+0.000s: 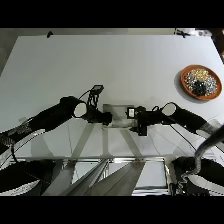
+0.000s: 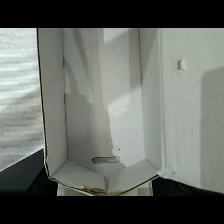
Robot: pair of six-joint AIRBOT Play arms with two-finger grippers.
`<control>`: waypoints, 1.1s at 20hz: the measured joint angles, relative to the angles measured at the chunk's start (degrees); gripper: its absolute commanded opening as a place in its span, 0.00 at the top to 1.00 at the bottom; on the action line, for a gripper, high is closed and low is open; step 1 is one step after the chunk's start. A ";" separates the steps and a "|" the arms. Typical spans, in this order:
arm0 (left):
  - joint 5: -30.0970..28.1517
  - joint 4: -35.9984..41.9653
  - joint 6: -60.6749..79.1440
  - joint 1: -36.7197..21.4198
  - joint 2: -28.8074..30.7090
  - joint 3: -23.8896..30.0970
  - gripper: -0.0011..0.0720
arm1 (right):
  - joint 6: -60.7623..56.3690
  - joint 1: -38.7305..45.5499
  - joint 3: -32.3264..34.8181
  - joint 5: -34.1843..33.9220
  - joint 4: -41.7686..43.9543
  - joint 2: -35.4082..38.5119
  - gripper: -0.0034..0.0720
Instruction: Fold the box and place the chain.
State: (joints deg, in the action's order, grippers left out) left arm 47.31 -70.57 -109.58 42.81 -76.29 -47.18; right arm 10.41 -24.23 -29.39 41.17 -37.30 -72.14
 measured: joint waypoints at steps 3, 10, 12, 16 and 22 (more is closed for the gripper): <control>1.03 -1.33 -3.28 0.48 -0.15 -0.50 0.36 | 0.00 0.00 0.00 0.00 0.00 0.00 0.56; 3.23 -4.15 -10.82 2.12 -3.85 -2.27 0.56 | 0.00 0.00 0.00 -0.02 0.00 0.00 0.56; 4.79 -5.18 -12.15 2.58 -5.46 -4.20 0.56 | 0.00 0.00 0.00 -0.09 0.00 0.00 0.56; 6.49 -6.21 -14.08 3.65 -7.50 -6.75 0.60 | 0.00 0.00 0.00 -0.11 0.00 0.00 0.56; 8.07 -7.08 -18.69 5.01 -9.11 -7.74 0.98 | -0.09 0.02 0.00 0.09 0.07 0.02 0.56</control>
State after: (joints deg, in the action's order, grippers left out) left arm 55.37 -77.65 -128.27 47.81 -85.41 -54.92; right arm 10.33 -24.21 -29.39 41.25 -37.23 -72.12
